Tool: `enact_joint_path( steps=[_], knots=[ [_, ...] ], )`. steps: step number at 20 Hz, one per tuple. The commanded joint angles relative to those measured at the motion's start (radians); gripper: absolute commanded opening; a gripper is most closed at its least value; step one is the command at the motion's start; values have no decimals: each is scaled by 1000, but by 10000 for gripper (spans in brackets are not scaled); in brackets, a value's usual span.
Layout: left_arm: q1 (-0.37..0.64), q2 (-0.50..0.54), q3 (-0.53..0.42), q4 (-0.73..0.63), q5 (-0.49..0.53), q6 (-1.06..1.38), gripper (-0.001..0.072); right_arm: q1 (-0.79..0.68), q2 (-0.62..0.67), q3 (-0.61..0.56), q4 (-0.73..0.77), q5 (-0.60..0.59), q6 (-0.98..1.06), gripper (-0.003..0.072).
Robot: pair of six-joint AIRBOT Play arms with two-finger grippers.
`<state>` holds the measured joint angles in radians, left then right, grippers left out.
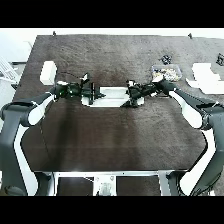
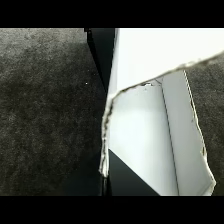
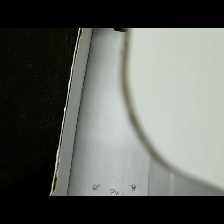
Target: Fold the box and place the chain.
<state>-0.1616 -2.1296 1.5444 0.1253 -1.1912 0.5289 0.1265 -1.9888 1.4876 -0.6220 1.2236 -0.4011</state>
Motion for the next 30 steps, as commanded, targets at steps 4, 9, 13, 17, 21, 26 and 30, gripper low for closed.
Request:
enact_joint_path(
  steps=[4, 9, 13, 17, 21, 26, 30],
  knots=[
    [1, 5, 1, -6, -10, -4, 24, 1, 0, 0, 0, 0, 1, 585],
    [1, 8, 6, -7, -10, -5, 302, 1, 0, 0, 0, 0, 1, 585],
    [1, 9, 6, -6, -10, -5, 415, 1, 0, 0, 0, 0, 1, 585],
    [18, 11, 7, -9, -35, -5, 416, 1, 0, 0, 0, 0, 1, 585],
    [76, 15, 7, -17, -145, -5, 416, 1, 0, 0, 0, 0, 1, 585],
    [169, 17, 7, -40, -383, -4, 414, 1, 0, 0, 0, 0, 1, 585],
    [206, 59, 7, -63, -553, 19, 19, 1, 0, 0, 0, 0, 1, 585]
  ],
)
